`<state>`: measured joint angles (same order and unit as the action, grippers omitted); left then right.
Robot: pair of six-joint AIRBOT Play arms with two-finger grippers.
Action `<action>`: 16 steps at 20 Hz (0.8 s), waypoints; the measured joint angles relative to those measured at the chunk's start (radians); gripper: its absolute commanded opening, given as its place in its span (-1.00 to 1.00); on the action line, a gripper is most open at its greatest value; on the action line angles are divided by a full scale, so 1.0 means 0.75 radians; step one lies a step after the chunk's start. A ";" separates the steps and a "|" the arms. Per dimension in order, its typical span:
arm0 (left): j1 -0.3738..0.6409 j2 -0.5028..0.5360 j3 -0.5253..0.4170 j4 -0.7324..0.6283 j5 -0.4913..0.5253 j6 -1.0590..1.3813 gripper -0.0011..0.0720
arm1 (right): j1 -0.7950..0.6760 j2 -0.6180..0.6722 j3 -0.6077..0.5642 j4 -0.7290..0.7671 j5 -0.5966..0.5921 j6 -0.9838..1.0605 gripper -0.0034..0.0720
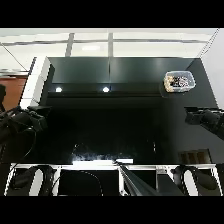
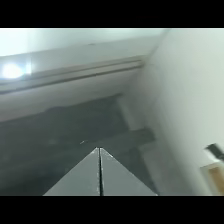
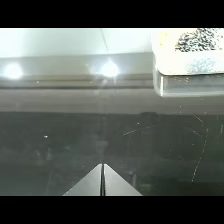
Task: Fold the box and place the chain.
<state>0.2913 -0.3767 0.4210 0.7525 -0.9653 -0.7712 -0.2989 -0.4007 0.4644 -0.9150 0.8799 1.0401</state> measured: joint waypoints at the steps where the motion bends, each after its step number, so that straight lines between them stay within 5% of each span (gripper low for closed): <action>1: -0.004 0.014 -0.014 0.015 0.021 0.002 -0.90 | 0.000 0.002 -0.009 -0.002 -0.005 -0.001 -0.86; 16: -0.018 0.046 -0.049 0.063 0.030 -0.028 -0.90 | 0.000 0.006 -0.032 -0.002 0.008 -0.001 -0.86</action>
<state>0.2779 -0.3420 0.3843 0.7994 -0.9432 -0.7925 -0.2989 -0.3965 0.4404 -0.9165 0.8856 1.0393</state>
